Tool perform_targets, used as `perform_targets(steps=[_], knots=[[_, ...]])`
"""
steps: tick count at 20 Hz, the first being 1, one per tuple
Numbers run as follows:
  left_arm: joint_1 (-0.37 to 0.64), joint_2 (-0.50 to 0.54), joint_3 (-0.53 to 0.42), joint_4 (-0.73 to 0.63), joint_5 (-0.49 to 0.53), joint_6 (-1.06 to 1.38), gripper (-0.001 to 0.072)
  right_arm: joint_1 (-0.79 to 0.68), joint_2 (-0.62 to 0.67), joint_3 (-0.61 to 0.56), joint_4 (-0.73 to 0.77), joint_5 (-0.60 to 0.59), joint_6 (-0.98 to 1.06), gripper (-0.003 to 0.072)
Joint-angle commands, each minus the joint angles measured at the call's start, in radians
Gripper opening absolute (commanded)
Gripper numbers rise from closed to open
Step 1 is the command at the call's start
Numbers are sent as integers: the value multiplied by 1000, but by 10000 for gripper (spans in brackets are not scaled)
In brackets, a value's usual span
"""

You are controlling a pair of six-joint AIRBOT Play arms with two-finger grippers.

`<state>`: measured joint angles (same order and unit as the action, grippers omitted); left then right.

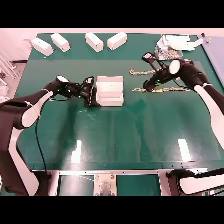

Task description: Fold the box and place the chain.

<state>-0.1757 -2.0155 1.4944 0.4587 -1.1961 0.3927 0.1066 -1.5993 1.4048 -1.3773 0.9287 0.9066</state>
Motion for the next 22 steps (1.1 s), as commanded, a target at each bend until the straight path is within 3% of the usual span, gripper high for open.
perform_targets(steps=[1,3,8,18,22], knots=[[0,1,0,0,0,0,534,-119,-36,-19,329,-37,-462,535],[0,1,0,0,1,0,534,-147,-77,-19,410,-13,-602,534],[0,1,0,0,1,0,534,-151,-174,-18,424,18,-788,534],[0,1,0,0,2,0,534,-167,-246,39,499,-15,-939,512],[0,1,0,0,2,0,534,-167,-303,96,497,45,-945,418]])
